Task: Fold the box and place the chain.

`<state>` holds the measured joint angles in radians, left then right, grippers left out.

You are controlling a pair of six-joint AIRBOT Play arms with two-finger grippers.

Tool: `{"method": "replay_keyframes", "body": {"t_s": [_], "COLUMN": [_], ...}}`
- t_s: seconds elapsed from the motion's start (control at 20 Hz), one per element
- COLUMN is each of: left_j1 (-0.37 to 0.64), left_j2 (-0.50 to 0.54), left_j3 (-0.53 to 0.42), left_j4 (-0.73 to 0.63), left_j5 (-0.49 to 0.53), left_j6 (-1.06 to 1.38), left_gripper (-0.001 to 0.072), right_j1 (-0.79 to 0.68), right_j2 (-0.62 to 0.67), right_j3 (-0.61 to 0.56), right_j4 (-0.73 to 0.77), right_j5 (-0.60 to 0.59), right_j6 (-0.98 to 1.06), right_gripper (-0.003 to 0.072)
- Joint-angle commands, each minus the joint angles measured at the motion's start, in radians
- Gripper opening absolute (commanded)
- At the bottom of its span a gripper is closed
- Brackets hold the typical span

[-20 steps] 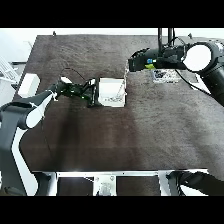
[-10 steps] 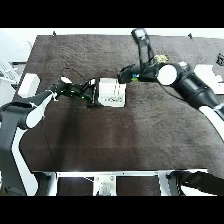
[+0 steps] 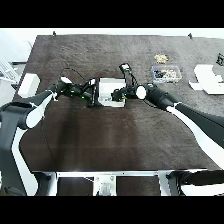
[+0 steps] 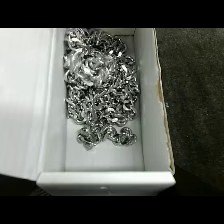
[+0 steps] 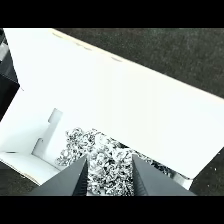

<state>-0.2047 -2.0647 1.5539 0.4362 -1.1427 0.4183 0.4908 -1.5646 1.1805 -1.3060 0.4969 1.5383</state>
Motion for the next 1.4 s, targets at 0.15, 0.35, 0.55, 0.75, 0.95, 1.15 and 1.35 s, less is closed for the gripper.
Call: {"method": "replay_keyframes", "body": {"t_s": [0.15, 0.35, 0.55, 0.75, 0.95, 1.15, 1.35], "left_j1": [0.000, 0.000, 0.000, 0.000, 0.000, 0.000, 0.000], "left_j2": [0.000, 0.000, 0.000, 0.000, 0.000, 0.000, 0.000], "left_j3": [0.000, 0.000, 0.000, 0.000, 0.000, 0.000, 0.000], "left_j4": [0.000, 0.000, 0.000, 0.001, 0.001, 0.001, 0.002], "left_j5": [0.000, 0.002, 0.010, 0.018, 0.025, 0.043, 0.054], "left_j6": [0.000, 0.000, 0.001, 0.000, 0.001, 0.000, -0.001], "left_gripper": [0.0287, 0.0287, 0.0287, 0.0287, 0.0287, 0.0287, 0.0287], "right_j1": [-0.012, -0.100, -0.246, -0.338, -0.388, -0.418, -0.418], "right_j2": [0.172, 0.279, 0.272, 0.222, 0.131, -0.012, -0.142], "right_j3": [0.011, 0.010, 0.009, 0.013, 0.028, 0.129, 0.256], "right_j4": [-0.010, -0.130, -0.071, 0.254, 0.623, 0.811, 0.872], "right_j5": [0.053, 0.060, 0.030, -0.010, 0.048, 0.238, 0.351], "right_j6": [-0.181, -0.210, -0.332, -0.679, -1.053, -1.221, -1.256], "right_gripper": [0.0346, 0.0409, 0.0404, 0.0361, 0.0218, 0.0149, 0.0144]}}
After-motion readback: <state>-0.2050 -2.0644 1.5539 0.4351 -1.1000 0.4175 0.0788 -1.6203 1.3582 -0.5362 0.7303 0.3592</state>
